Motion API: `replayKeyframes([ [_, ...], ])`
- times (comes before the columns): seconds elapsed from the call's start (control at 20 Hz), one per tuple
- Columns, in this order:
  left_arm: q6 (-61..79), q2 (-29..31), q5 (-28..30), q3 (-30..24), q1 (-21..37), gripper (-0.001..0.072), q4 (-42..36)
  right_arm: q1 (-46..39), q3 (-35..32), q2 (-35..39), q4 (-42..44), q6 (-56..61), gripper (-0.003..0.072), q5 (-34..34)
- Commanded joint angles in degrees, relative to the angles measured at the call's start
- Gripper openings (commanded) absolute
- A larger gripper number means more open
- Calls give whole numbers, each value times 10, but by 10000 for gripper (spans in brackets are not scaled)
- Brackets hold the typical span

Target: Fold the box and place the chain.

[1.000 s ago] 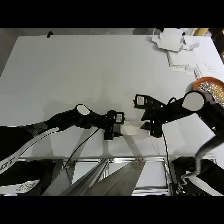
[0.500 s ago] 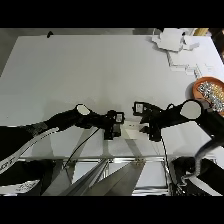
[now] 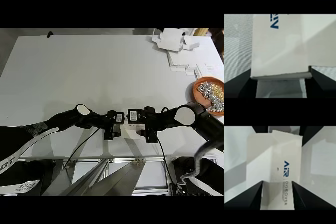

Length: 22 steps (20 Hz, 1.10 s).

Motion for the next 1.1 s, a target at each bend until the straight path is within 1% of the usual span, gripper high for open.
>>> replayKeyframes([
  [0.0,0,0,0,0,0,218,0,2,-3,0,-20,0,380,-16],
  [0.05,0,0,0,0,0,218,0,2,-3,0,-20,0,308,-16],
  [0.1,0,0,0,0,0,218,0,2,-3,0,-20,0,265,-16],
  [0.2,0,0,0,0,0,218,0,2,-3,0,-20,0,251,-16],
  [0.25,0,0,0,0,0,218,0,2,-3,0,-20,0,202,-16],
  [0.3,0,0,0,0,0,218,0,2,-3,0,-19,0,174,-16],
  [0.4,0,0,0,0,0,218,0,2,-3,0,-15,0,172,-16],
  [0.45,0,0,0,0,0,218,0,2,-3,0,-15,0,159,-16],
  [0.85,0,0,0,0,0,218,0,2,-3,0,-6,2,154,-16],
  [0.95,0,0,0,0,0,218,0,2,-3,0,-7,2,106,-18],
  [1.05,0,0,0,0,0,218,0,2,-3,0,-7,2,106,-18],
])
